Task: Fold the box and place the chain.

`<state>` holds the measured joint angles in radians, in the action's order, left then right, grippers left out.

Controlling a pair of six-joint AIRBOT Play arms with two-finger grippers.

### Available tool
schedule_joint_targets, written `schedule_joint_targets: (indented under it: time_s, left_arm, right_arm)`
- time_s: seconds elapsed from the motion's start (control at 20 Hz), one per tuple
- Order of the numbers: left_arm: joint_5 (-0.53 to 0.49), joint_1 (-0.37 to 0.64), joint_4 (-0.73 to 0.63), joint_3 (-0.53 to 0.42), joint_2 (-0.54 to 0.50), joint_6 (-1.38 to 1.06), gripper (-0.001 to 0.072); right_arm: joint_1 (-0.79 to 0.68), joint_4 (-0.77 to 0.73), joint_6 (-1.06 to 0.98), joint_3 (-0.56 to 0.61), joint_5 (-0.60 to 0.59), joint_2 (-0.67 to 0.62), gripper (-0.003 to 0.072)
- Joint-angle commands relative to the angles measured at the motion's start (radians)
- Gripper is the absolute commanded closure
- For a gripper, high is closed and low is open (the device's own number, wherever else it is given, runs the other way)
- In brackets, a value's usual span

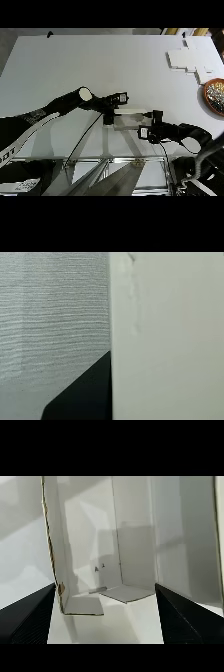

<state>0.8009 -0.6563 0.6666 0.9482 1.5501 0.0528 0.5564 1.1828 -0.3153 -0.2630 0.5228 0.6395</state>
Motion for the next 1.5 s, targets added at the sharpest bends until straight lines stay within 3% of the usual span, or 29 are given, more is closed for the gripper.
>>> schedule_joint_targets:
  time_s: [0.0,0.25,0.8,1.1,1.45]
  left_arm:
    - [0.000,0.000,0.000,0.001,0.000,0.000,0.0699]
    - [0.000,0.000,0.000,0.001,0.000,0.000,0.0699]
    - [0.000,0.000,0.000,0.001,0.000,0.000,0.0699]
    - [0.000,0.000,0.000,0.001,0.000,0.000,0.0699]
    - [0.000,0.000,0.000,0.001,0.000,0.000,0.0699]
  right_arm:
    - [-0.057,-0.076,0.003,-0.011,0.045,0.002,0.0004]
    - [-0.166,-0.212,0.103,-0.013,0.059,0.051,0.0004]
    - [-0.351,-0.570,0.620,-0.090,0.209,0.290,0.0004]
    - [-0.424,-0.604,0.662,-0.090,0.276,0.403,0.0004]
    - [-0.472,-0.706,0.899,-0.125,0.351,0.510,0.0004]
